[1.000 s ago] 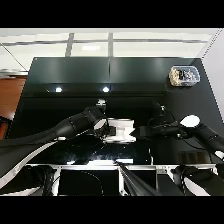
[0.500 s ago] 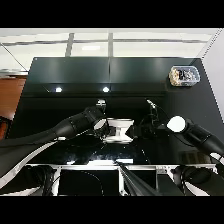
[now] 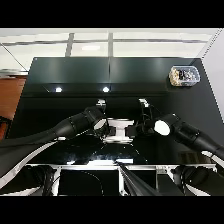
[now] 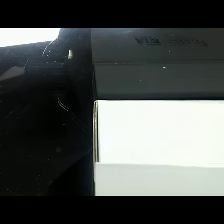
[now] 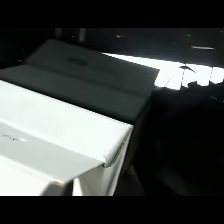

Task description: Fold the box and place the chain.

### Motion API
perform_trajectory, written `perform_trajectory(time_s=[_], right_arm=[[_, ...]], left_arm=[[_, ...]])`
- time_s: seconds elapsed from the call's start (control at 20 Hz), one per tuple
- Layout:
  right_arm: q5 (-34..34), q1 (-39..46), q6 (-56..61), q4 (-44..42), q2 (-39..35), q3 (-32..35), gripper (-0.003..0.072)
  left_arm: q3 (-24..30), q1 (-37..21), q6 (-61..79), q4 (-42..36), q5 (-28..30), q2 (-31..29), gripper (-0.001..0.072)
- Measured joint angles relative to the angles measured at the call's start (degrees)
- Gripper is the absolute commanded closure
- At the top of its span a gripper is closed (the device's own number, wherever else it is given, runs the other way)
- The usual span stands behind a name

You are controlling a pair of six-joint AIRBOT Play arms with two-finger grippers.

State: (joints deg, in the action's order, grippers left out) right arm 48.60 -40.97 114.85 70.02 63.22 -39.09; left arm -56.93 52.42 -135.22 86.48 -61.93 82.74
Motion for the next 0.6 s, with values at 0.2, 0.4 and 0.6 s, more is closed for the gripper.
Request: perform_trajectory(time_s=[0.2,0.4,0.6], right_arm=[[4.2,-3.15,7.93,6.67,3.08,-4.46,0.0388],[7.54,-5.01,14.08,9.77,6.38,-7.39,0.039],[9.03,-5.68,17.81,11.04,8.76,-8.35,0.039]], left_arm=[[0.0,0.0,-0.02,0.02,0.04,0.0,0.0683],[0.0,0.0,-0.02,0.02,0.09,0.0,0.0683],[0.0,0.0,-0.02,0.02,0.15,0.0,0.0683]])
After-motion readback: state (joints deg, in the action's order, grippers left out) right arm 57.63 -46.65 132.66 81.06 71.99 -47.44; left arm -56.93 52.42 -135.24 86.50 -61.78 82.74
